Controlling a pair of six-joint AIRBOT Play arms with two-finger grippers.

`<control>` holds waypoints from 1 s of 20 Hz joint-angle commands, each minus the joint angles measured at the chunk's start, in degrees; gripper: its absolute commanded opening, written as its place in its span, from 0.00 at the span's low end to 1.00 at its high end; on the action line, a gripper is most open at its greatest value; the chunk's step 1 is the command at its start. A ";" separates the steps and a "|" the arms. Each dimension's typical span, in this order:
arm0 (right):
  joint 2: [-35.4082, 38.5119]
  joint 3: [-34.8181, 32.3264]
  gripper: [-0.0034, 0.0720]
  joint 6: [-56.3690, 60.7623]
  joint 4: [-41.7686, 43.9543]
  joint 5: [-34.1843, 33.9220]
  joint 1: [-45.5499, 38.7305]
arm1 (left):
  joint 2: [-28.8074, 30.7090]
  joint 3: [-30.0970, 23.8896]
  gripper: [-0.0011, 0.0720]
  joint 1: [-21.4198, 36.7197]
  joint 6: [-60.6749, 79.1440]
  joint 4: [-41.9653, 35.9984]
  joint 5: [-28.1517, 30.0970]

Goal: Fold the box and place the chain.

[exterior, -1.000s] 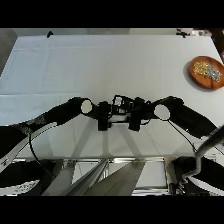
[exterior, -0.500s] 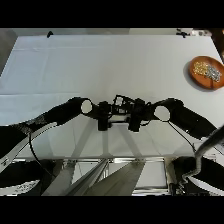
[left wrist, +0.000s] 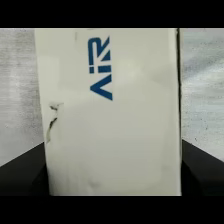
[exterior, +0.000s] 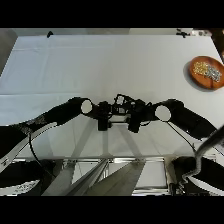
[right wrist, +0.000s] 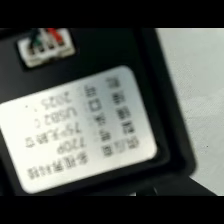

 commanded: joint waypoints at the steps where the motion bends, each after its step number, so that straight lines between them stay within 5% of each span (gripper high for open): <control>1: 1.90 -0.17 0.51 -0.07 -0.28 0.66 0.00 | 0.04 0.00 0.39 -0.02 -0.31 -0.09 0.00; 10: 9.01 -0.17 0.49 1.88 -0.20 -1.55 0.00 | 0.04 0.00 0.39 -0.02 -0.28 -0.09 0.00; 12: 10.36 -0.44 0.15 3.41 0.74 -3.13 0.02 | 0.04 0.00 0.39 -0.02 -0.28 -0.09 0.00; 13: 11.32 -1.42 0.07 3.37 3.32 -5.42 0.02 | 0.04 0.00 0.39 -0.02 -0.31 -0.09 -0.02; 20: 18.10 -19.85 0.06 2.25 19.39 -32.54 0.07 | 0.04 0.00 0.39 -0.02 -0.28 -0.09 -0.02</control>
